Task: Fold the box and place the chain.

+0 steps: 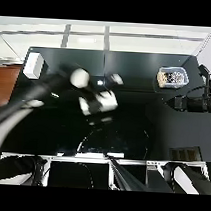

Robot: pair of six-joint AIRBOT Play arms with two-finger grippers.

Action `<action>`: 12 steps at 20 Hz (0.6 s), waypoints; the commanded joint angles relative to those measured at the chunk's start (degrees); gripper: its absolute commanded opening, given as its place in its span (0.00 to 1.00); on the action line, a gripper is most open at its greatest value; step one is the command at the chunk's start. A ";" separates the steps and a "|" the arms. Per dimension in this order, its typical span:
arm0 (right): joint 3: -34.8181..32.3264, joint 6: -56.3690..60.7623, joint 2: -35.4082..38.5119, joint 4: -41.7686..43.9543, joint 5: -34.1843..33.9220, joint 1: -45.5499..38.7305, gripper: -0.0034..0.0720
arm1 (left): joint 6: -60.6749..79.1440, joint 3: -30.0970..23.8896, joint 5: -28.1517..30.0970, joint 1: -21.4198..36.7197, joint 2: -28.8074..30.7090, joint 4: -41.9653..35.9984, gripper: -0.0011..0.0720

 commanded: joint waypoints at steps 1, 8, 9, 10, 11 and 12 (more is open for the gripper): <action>-0.04 0.66 0.04 0.02 0.04 0.00 0.06 | -11.13 0.22 -9.33 15.54 10.25 5.51 0.39; -0.04 1.81 0.04 0.07 -1.38 0.00 0.06 | -16.37 -5.70 3.85 53.79 13.88 -3.89 0.39; -0.04 2.27 0.04 0.04 -1.68 0.00 0.06 | -15.98 -7.26 6.71 56.43 12.63 -5.62 0.39; -0.04 2.34 0.04 0.04 -1.97 0.00 0.06 | -15.19 -7.82 8.20 58.34 10.60 -5.73 0.39; -0.04 2.36 0.04 0.04 -2.03 0.00 0.06 | -13.62 -7.56 8.24 59.60 8.11 -5.75 0.39; -0.04 2.36 0.04 0.04 -2.05 0.00 0.06 | -11.98 -7.08 8.09 60.19 5.70 -5.70 0.39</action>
